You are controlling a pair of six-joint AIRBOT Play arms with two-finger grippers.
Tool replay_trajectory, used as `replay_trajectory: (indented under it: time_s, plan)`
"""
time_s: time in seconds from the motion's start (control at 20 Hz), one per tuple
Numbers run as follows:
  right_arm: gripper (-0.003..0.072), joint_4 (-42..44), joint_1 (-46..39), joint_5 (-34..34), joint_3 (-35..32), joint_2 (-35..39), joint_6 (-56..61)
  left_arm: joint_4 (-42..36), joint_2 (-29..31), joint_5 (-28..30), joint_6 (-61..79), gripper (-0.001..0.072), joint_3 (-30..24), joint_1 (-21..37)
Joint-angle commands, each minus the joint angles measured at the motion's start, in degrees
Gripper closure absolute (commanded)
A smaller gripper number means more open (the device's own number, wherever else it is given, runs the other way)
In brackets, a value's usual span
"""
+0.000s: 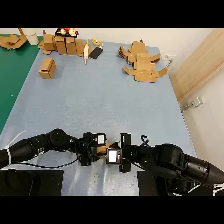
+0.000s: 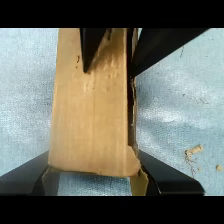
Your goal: Fold the box.
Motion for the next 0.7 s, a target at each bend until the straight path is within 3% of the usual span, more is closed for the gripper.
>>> replay_trajectory:
  time_s: [0.0, 0.45, 0.5, 0.55, 0.65]
  plan:
    - [0.0472, 1.01, -0.02, -0.39, -0.11, -1.36, 0.02, 0.02, 0.02, 0.0, 0.04, 0.0416, 0.02, -0.04]
    - [0.0454, 4.09, 2.8, -2.89, -0.07, -3.58, 0.04, 0.02, 0.02, 0.02, 0.04, 0.0416, 0.02, -0.04]
    - [0.043, 4.11, 2.8, -3.02, -0.07, -3.58, 0.04, 0.02, 0.02, 0.02, 0.04, 0.0416, 0.02, -0.04]
    - [0.0331, 4.09, 2.8, -3.02, -0.07, -3.48, 0.04, 0.02, 0.02, 0.02, 0.02, 0.0416, 0.02, -0.04]
    - [0.0308, 4.07, 2.8, -3.04, 0.02, -3.1, 0.04, 0.02, 0.02, 0.0, 0.04, 0.0416, 0.02, -0.04]
